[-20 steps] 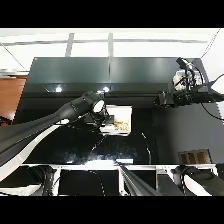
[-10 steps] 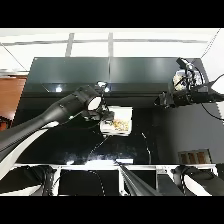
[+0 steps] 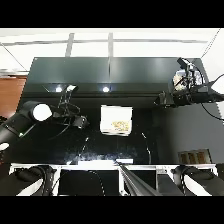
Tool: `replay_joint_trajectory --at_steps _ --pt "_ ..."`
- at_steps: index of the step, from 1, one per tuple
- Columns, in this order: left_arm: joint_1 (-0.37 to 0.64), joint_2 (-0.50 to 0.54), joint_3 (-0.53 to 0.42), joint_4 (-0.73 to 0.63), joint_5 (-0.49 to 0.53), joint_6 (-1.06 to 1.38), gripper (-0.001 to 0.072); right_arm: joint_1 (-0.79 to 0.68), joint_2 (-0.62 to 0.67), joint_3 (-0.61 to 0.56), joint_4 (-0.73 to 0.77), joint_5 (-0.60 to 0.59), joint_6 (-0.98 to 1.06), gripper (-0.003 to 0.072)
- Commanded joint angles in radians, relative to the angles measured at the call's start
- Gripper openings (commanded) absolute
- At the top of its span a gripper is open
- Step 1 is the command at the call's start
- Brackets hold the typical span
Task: Fold the box and place the chain.
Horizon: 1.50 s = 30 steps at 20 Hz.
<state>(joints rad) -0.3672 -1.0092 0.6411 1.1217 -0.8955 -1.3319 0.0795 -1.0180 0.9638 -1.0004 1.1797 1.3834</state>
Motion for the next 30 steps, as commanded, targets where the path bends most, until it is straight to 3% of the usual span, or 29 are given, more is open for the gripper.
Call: replay_joint_trajectory --at_steps 1,7,9,11,18,30 --pt "0.165 -0.020 -0.126 -0.546 -0.023 0.826 0.0719 0.000 0.000 0.001 0.002 -0.002 0.038 0.0317" --pt "0.084 -0.105 -0.126 -0.494 0.010 1.548 0.0714 0.000 0.000 0.001 0.002 0.004 0.061 0.0317" --pt "0.039 -0.108 -0.119 -0.494 0.016 1.680 0.0708 0.000 0.000 0.001 0.002 0.013 0.088 0.0317" --pt "0.011 -0.134 -0.109 -0.515 0.062 1.695 0.0708 0.004 0.000 0.001 0.001 0.022 0.094 0.0317" --pt "0.011 -0.328 -0.014 -0.565 0.016 1.643 0.0706 0.022 0.000 0.001 0.001 0.020 0.094 0.0317" --pt "-0.039 -0.380 0.052 -0.554 0.017 1.625 0.0706 0.022 -0.001 0.001 0.001 0.021 0.094 0.0317"
